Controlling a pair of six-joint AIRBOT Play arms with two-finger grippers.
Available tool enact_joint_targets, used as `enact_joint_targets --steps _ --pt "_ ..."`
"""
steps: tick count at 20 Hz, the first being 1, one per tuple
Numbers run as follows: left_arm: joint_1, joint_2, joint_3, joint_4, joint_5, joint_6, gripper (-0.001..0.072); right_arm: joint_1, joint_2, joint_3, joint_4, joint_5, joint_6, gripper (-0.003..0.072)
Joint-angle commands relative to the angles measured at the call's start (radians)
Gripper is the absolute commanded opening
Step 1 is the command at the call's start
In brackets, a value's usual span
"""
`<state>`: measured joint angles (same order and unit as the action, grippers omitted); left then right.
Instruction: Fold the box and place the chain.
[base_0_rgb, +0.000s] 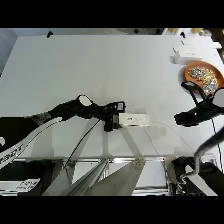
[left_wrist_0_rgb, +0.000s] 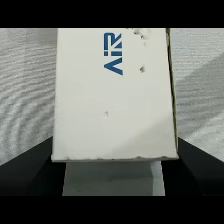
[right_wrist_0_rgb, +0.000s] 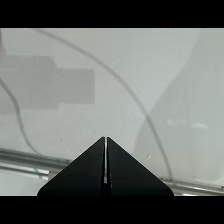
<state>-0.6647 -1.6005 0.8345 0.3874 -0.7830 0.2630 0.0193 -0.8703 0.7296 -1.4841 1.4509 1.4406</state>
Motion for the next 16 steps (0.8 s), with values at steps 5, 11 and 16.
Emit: enact_joint_targets --steps 5,11,16 --pt "0.000 0.001 0.001 -0.058 -0.018 0.000 0.0275 0.000 0.001 0.000 0.000 0.000 0.002 0.0017" --pt "0.045 0.135 0.002 -0.054 -0.104 -0.002 0.0274 0.000 0.001 0.000 0.000 0.001 0.002 0.0017" --pt "0.057 0.259 0.002 -0.037 -0.169 -0.016 0.0274 -0.001 0.001 0.000 0.000 0.001 0.002 0.0017"
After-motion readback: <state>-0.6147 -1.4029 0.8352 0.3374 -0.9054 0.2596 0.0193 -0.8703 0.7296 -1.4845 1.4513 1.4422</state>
